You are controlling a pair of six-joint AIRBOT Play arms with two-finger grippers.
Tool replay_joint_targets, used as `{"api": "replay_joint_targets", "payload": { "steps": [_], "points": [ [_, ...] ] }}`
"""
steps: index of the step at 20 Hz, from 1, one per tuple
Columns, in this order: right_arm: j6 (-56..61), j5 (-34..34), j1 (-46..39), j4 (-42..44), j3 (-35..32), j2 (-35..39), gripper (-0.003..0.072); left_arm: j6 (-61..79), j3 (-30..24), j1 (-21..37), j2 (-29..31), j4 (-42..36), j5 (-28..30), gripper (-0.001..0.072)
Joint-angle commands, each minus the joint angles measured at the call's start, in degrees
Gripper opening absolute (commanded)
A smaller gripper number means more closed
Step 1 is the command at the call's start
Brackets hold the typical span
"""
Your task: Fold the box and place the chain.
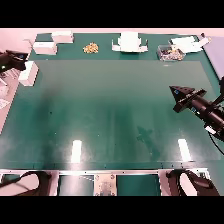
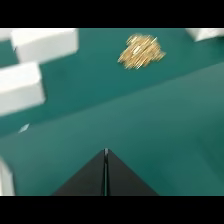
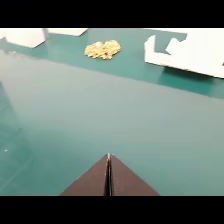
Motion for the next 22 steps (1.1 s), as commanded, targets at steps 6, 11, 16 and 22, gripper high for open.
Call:
{"api": "replay_joint_targets", "payload": {
  "steps": [6,11,16,22],
  "points": [
    [1.05,-10.6,0.0,-8.59,-8.5,11.72,0.0005,17.4,-43.6,-16.61,34.88,-20.68,16.65,0.0012],
    [1.05,-11.47,0.0,-9.16,-18.62,17.0,0.0007,19.69,-57.02,-21.84,40.96,-24.26,19.23,0.0012],
    [1.07,-11.3,0.0,-9.27,-20.11,17.46,0.0007,19.17,-58.38,-21.9,40.98,-24.39,20.92,0.0018],
    [1.05,-11.04,0.02,-9.29,-20.11,17.46,0.0008,19.21,-58.34,-21.9,41.0,-24.39,20.46,0.0019]
  ]
}}
